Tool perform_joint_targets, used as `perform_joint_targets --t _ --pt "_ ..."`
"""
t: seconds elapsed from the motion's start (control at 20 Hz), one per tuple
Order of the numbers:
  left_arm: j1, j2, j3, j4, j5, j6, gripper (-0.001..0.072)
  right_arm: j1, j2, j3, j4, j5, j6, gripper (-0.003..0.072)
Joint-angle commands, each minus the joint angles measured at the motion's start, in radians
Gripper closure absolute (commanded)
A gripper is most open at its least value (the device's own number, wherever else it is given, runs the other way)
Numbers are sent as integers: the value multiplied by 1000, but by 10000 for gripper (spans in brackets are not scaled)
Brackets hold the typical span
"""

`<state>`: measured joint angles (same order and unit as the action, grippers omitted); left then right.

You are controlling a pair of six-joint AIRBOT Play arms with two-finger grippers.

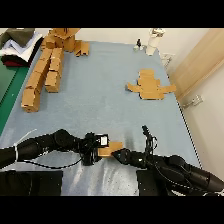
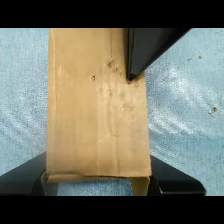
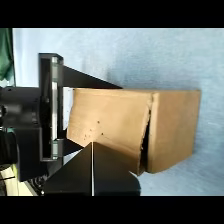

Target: Fold the box.

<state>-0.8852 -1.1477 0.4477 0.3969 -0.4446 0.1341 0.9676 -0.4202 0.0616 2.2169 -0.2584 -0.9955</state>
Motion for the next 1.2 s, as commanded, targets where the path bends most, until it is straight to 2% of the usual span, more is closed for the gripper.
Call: perform_joint_targets --t 0.0,0.7,0.9,1.15 --pt "0 0 0 0 0 0 195 1 -48 -1 -11 -2 0 684" --pt "0 0 0 0 0 0 196 1 -46 0 -10 8 -16 684" --pt "0 0 0 0 0 0 196 50 -15 61 -13 51 -60 685" --pt "0 0 0 0 0 0 196 57 -96 66 16 91 -60 684"
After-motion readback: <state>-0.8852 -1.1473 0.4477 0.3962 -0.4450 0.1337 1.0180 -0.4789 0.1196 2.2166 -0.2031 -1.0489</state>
